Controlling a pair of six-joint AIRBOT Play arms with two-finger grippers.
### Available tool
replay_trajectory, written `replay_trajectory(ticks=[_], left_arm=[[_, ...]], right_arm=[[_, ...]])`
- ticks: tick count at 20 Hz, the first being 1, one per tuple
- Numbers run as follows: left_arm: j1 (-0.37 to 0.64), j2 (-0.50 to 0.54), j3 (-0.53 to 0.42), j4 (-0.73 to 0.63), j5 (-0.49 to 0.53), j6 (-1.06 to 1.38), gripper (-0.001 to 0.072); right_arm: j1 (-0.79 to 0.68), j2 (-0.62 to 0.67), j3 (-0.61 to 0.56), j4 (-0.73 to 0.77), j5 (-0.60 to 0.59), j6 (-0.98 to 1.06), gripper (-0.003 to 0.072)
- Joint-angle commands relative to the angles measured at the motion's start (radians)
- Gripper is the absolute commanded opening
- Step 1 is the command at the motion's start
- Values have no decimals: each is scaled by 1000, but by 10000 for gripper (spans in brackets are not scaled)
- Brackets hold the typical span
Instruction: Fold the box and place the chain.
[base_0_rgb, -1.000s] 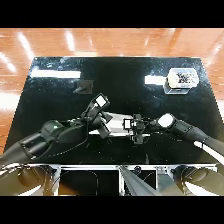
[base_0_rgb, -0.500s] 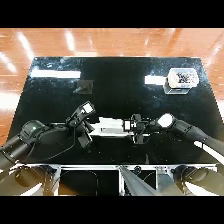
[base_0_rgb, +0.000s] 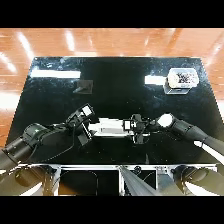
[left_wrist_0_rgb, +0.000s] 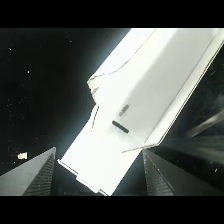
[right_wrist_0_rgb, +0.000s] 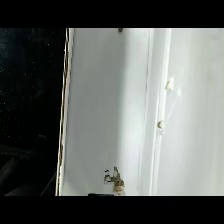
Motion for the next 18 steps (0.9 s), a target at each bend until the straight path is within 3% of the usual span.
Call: replay_trajectory(ticks=[1, 6, 10, 16, 18], left_arm=[[0, -14, -1, 1, 8, 115, 630], [0, -40, -1, 1, 32, 307, 627], [0, -87, 0, 0, -26, 322, 625], [0, -227, 84, 0, -8, 348, 617], [0, -267, 114, 0, 54, 349, 550]], right_arm=[[0, -1, -1, 0, 0, 0, 493], [0, -1, -1, 0, 0, 0, 493], [0, -1, -1, 0, 0, 0, 493], [0, -1, -1, 0, 0, 0, 493], [0, -1, -1, 0, 0, 0, 493]])
